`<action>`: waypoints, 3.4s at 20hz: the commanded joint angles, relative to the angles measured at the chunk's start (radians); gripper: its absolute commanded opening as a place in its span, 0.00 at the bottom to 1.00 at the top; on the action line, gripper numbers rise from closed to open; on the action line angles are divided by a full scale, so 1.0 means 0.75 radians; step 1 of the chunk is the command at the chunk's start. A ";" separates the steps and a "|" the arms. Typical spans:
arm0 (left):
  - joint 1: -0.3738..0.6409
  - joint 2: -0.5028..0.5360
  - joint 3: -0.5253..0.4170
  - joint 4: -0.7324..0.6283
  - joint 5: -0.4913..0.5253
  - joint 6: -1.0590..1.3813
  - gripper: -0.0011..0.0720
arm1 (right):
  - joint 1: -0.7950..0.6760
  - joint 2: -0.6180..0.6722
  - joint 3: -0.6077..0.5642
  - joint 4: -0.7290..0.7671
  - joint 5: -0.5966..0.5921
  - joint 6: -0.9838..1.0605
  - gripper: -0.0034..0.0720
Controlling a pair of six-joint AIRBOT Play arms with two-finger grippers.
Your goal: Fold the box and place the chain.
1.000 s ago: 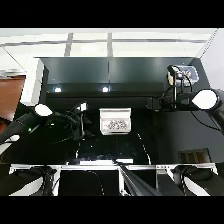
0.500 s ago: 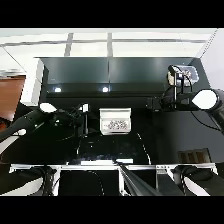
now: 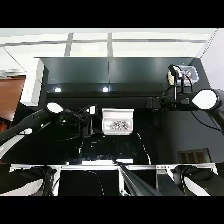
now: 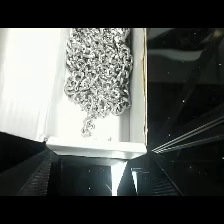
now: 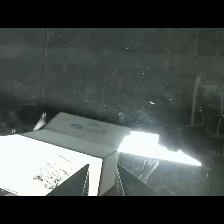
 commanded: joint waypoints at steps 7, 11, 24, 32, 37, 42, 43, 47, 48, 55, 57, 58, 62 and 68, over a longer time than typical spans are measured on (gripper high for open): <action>-0.043 -0.002 0.005 0.015 0.098 -0.047 0.99 | 0.004 -0.008 -0.001 0.000 -0.021 0.000 0.31; -0.058 -0.002 0.006 0.016 0.097 0.045 0.99 | 0.004 -0.008 -0.001 0.000 -0.034 0.000 0.31; -0.110 -0.002 0.005 0.025 0.112 0.039 0.64 | 0.004 -0.012 -0.003 0.000 -0.040 -0.001 0.31; -0.110 -0.002 0.005 0.025 0.112 0.038 0.64 | 0.062 -0.184 -0.015 0.310 -0.331 -0.216 0.95; -0.110 -0.002 0.005 0.025 0.113 0.037 0.65 | 0.103 -0.240 -0.014 0.450 -0.147 -1.043 0.94; -0.110 -0.002 0.005 0.025 0.112 0.037 0.65 | 0.183 -0.235 0.000 0.437 0.024 -1.652 0.94; -0.110 -0.002 0.005 0.025 0.113 0.038 0.65 | 0.203 -0.235 0.000 0.422 0.027 -1.702 0.95; -0.110 -0.002 0.005 0.025 0.112 0.037 0.65 | 0.233 -0.247 0.000 0.404 0.027 -1.774 0.94; -0.110 -0.002 0.005 0.025 0.113 0.037 0.65 | 0.233 -0.249 0.000 0.411 0.038 -1.785 0.94; -0.110 -0.002 0.005 0.025 0.113 0.038 0.65 | 0.233 -0.253 -0.012 0.414 0.060 -1.829 0.94; -0.110 -0.002 0.005 0.025 0.113 0.037 0.65 | 0.233 -0.253 -0.040 0.409 0.039 -1.835 0.91; -0.110 -0.002 0.005 0.025 0.112 0.037 0.65 | 0.235 -0.253 -0.046 0.409 0.031 -1.844 0.83; -0.110 -0.002 0.005 0.025 0.113 0.037 0.65 | 0.264 -0.253 -0.048 0.402 0.009 -1.852 0.63; -0.110 -0.002 0.005 0.025 0.112 0.037 0.65 | 0.305 -0.253 -0.048 0.330 -0.010 -1.851 0.29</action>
